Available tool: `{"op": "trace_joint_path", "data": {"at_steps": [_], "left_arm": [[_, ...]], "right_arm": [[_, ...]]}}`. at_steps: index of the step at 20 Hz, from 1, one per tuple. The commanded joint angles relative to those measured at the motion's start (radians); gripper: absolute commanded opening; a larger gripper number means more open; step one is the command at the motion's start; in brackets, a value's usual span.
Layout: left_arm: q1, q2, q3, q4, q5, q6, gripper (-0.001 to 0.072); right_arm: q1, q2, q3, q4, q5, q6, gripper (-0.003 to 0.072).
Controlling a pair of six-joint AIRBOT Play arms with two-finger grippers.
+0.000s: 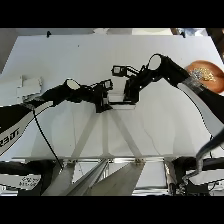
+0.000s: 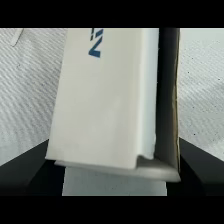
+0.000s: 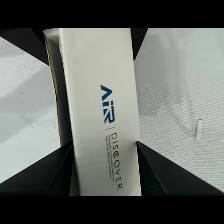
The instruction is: Fold the box and place the chain.
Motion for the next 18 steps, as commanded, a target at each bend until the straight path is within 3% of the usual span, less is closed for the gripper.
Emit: {"op": "trace_joint_path", "data": {"at_steps": [1,3,6,12,18], "left_arm": [[0.0,0.0,0.0,-0.001,0.002,0.0,0.0236],[0.0,0.0,0.0,-0.001,0.002,0.0,0.0236],[0.0,0.0,0.0,-0.001,0.002,0.0,0.0236],[0.0,0.0,0.0,-0.001,0.001,0.0,0.0236],[0.0,0.0,0.0,-0.001,0.002,0.0,0.0236]], "right_arm": [[0.006,0.0,-0.035,-0.048,-0.064,0.064,0.0404],[0.006,0.0,-0.048,-0.054,-0.064,0.085,0.0401],[0.006,0.0,-0.048,-0.053,-0.039,0.085,0.0533],[0.006,0.017,-0.047,-0.048,-0.015,0.085,0.0571],[0.006,0.122,-0.047,-0.032,0.025,0.045,0.058]]}}
